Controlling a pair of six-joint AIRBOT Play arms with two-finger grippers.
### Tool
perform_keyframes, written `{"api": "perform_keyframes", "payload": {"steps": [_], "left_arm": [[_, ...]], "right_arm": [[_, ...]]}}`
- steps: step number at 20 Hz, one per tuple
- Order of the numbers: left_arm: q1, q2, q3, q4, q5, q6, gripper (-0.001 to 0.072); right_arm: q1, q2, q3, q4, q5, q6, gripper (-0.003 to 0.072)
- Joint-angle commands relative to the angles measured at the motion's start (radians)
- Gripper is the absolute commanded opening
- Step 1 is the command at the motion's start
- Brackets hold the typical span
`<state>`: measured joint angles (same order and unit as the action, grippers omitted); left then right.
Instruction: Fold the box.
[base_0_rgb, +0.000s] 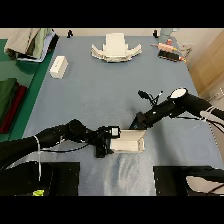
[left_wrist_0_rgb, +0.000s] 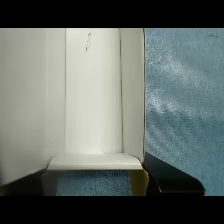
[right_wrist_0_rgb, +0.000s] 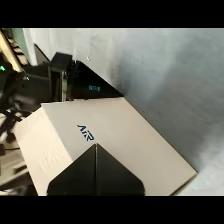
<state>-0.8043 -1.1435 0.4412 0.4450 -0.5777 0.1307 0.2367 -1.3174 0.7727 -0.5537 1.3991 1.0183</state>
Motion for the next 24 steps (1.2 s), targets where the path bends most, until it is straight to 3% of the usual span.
{"api": "perform_keyframes", "payload": {"steps": [1,6,12,16,23,24], "left_arm": [[0.000,0.000,0.000,0.000,0.000,0.000,0.0468],[0.000,0.000,0.000,0.000,0.000,0.000,0.0468],[0.000,0.000,0.000,0.000,0.000,0.000,0.0468],[0.000,0.000,0.000,0.000,0.000,0.000,0.0468],[0.000,0.000,0.000,0.000,0.000,0.000,0.0468],[0.000,0.000,0.000,0.000,0.000,0.000,0.0468]], "right_arm": [[0.132,0.106,-0.002,-0.143,-0.148,-0.079,0.0004],[0.366,0.300,-0.055,-0.324,-0.465,-0.103,0.0003],[0.600,0.488,-0.273,-0.394,-0.817,-0.103,0.0004],[0.651,0.530,-0.330,-0.426,-0.851,-0.103,0.0029],[0.729,0.576,-0.349,-0.605,-0.851,-0.103,0.0030],[0.743,0.599,-0.349,-0.639,-0.850,-0.103,0.0075]]}}
